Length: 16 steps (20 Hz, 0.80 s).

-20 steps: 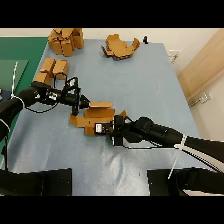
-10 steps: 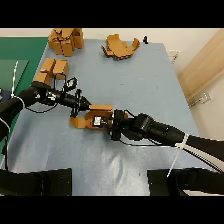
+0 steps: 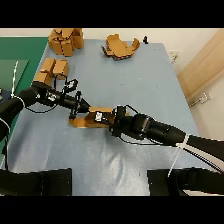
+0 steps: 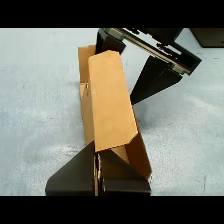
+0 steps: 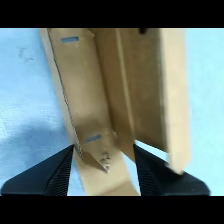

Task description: Fold the box.

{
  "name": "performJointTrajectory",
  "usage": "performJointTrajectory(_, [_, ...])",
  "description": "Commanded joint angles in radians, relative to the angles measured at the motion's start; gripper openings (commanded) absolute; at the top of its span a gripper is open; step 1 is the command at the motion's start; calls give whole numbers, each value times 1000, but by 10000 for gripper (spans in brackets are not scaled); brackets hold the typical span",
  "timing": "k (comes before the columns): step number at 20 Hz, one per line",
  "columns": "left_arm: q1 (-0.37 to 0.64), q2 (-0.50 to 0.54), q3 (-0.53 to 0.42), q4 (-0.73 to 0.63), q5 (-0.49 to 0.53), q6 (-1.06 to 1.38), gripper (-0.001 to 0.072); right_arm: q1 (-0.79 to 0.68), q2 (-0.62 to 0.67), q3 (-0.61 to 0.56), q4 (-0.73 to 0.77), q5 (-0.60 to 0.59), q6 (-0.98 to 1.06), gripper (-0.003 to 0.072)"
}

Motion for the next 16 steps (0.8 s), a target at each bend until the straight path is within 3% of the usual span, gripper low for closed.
performJointTrajectory(1, [-1,0,0,8,0,-4,16,0,0,1,-83,5,90,595])
performJointTrajectory(7, [-1,0,0,8,0,-10,16,-7,-23,6,18,88,64,591])
performJointTrajectory(9, [-1,-1,0,8,2,-10,16,-40,-31,16,174,76,-33,585])
performJointTrajectory(13, [-1,0,0,8,2,-10,16,-137,-44,16,629,52,-493,583])
performJointTrajectory(16, [0,-1,0,8,8,-10,16,-212,-101,49,891,-66,-816,562])
